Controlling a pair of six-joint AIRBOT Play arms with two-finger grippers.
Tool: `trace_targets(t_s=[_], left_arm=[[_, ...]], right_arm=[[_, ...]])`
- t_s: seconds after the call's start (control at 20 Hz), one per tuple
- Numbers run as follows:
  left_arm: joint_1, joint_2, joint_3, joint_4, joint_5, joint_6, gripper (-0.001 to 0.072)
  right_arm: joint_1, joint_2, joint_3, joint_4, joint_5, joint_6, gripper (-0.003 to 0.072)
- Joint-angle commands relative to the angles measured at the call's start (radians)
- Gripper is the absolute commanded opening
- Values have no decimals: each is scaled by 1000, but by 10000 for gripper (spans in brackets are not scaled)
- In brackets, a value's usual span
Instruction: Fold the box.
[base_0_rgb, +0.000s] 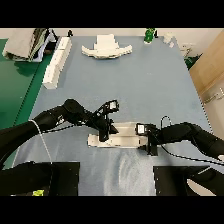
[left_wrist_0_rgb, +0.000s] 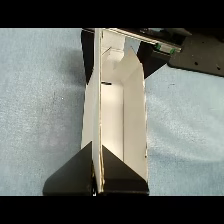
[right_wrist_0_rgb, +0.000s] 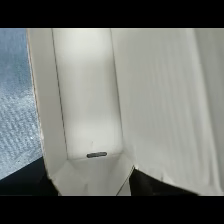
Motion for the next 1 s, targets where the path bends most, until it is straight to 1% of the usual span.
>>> trace_targets(t_s=[0.0, 0.2, 0.25, 0.3, 0.45, 0.5, 0.6, 0.7, 0.75, 0.85, 0.9, 0.95], left_arm=[[-1, 0, 0, -1, -8, 0, 14], [-2, 0, 0, -15, -11, 0, 19], [-2, 0, 0, -16, -10, 0, 197], [-2, 0, 0, -23, -10, -2, 427], [3, 8, 0, -9, -11, -66, 427], [10, 23, 0, 22, -15, -113, 427], [41, 77, 0, 142, -36, -258, 427], [90, 153, 0, 283, -103, -439, 426], [117, 197, 0, 336, -153, -518, 425], [162, 277, 0, 372, -243, -648, 420], [171, 307, 0, 372, -283, -698, 187], [171, 330, 0, 370, -326, -704, 13]], right_arm=[[1, 1, 0, -1, 0, 1, 566], [0, 1, 0, -1, 0, 0, 566], [0, 1, 0, -1, 0, 1, 566], [0, 1, 0, -1, 0, 0, 566], [0, 1, 0, -2, 0, 0, 566], [1, 1, 0, -2, 0, 0, 566], [0, 1, 0, -2, 0, 0, 566], [0, 1, 0, -2, 0, 0, 567], [0, 1, 0, -2, 0, 0, 567], [0, 1, 0, -2, 0, 0, 566], [0, 1, 0, -2, 0, 1, 566], [0, 1, 0, -2, 0, 0, 566]])
